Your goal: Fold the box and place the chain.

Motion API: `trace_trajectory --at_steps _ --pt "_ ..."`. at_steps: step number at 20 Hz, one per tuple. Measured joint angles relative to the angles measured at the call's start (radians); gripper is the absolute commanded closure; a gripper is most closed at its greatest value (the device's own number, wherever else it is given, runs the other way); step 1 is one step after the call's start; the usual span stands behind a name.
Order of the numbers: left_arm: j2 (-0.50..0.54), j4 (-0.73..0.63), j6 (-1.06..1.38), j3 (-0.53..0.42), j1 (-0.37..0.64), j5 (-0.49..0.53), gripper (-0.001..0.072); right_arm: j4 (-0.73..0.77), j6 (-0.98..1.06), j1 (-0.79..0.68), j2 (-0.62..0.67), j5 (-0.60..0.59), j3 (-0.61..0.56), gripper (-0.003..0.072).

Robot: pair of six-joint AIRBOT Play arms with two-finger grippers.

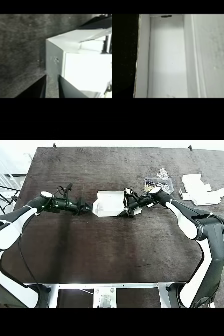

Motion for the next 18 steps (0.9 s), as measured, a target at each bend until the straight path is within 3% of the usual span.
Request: trace_trajectory --at_steps 1,7,8,18 --pt "0.0 -0.009 0.007 0.0 0.0 -0.005 0.0444 0.0 0.0 0.0 0.0 0.0 0.0 0.0114" --pt "0.0 -0.055 0.052 0.0 -0.006 -0.016 0.0433 0.0 0.0 0.0 0.0 0.0 0.0 0.0114" --pt "0.0 -0.066 0.061 0.0 -0.008 -0.018 0.0398 0.0 0.0 0.0 0.0 0.0 0.0 0.0114" --pt "0.0 -0.144 0.114 0.001 -0.011 -0.03 0.0388 0.0 0.0 0.0 0.0 0.0 0.0 0.0114"
